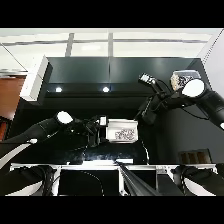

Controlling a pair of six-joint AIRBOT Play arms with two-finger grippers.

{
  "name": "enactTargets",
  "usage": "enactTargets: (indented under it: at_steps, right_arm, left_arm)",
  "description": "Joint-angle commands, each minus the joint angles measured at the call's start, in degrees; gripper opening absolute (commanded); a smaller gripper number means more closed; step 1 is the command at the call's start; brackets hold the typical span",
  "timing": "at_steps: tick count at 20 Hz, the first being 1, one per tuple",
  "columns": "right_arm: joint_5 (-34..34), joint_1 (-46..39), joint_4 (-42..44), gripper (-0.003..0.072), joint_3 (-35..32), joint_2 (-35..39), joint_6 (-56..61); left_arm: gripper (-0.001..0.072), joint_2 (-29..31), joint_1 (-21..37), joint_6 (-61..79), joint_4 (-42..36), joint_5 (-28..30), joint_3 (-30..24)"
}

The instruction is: Fold the box and place the chain.

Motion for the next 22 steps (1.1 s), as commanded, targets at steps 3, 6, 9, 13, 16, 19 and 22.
enactTargets:
  at_steps: [3,6,9,13,16,19,22]
  right_arm:
    - [-0.7,2.6,-0.2,0.0709,-4.9,1.4,-2.6]
    - [-3.8,5.8,2.2,0.0708,-7.5,1.4,-7.1]
    - [-3.7,7.3,2.4,0.0708,-7.5,1.4,-11.8]
    - [-0.4,7.5,3.3,0.0708,-7.5,1.6,-11.9]
    - [1.0,7.5,4.0,0.0706,-7.5,3.1,-10.4]
    - [-0.5,8.7,2.0,0.0701,-8.0,3.0,-10.0]
    - [-5.1,11.2,-0.7,0.0700,-8.8,3.0,-10.0]
  left_arm:
    - [0.0493,0.0,0.0,0.0,0.0,-0.1,0.0]
    - [0.0493,0.0,0.0,0.0,0.0,-0.1,0.0]
    - [0.0493,0.0,0.0,0.0,0.0,-0.1,0.0]
    - [0.0493,0.0,0.0,0.0,0.1,-0.2,0.0]
    - [0.0493,0.0,0.0,0.0,0.1,-0.2,0.0]
    - [0.0493,0.0,0.0,0.1,0.2,-0.4,0.0]
    - [0.0493,0.0,0.0,0.1,0.2,-0.4,0.0]
